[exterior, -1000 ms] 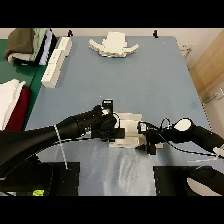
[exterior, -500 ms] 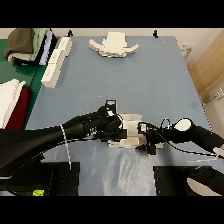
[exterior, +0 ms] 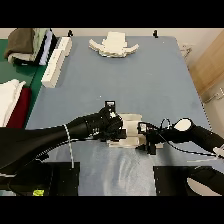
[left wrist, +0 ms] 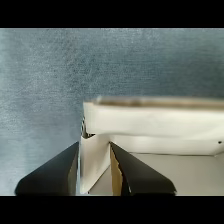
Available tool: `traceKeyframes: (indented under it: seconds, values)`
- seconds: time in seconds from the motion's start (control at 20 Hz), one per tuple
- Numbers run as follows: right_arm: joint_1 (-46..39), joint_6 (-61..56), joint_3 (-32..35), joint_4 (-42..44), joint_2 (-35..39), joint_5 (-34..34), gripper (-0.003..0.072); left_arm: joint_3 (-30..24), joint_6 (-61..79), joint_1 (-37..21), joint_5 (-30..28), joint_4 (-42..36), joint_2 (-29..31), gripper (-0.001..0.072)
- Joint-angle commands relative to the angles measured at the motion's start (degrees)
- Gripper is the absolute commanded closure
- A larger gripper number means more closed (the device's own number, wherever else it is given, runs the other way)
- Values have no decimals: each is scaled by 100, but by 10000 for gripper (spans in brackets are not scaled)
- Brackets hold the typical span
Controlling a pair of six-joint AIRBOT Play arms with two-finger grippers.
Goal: Fold the box.
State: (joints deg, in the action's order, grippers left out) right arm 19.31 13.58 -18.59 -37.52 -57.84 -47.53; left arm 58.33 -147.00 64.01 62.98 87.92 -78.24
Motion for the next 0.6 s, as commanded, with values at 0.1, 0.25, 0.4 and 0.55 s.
traceKeyframes:
  seconds: [0.1, 0.25, 0.4, 0.55]
  values:
    - [-4, -2, -4, 4, 4, -2, 176, 7, -101, -4, 11, 37, -109, 406]
    - [-4, -4, -4, 4, 4, -2, 176, 20, -153, -4, 9, 33, -240, 406]
    - [-4, -4, -2, 4, 4, -2, 176, 111, -157, -4, 17, 39, -400, 426]
    - [-4, -4, -4, 4, 4, -2, 176, 144, -240, -7, 76, 92, -428, 549]
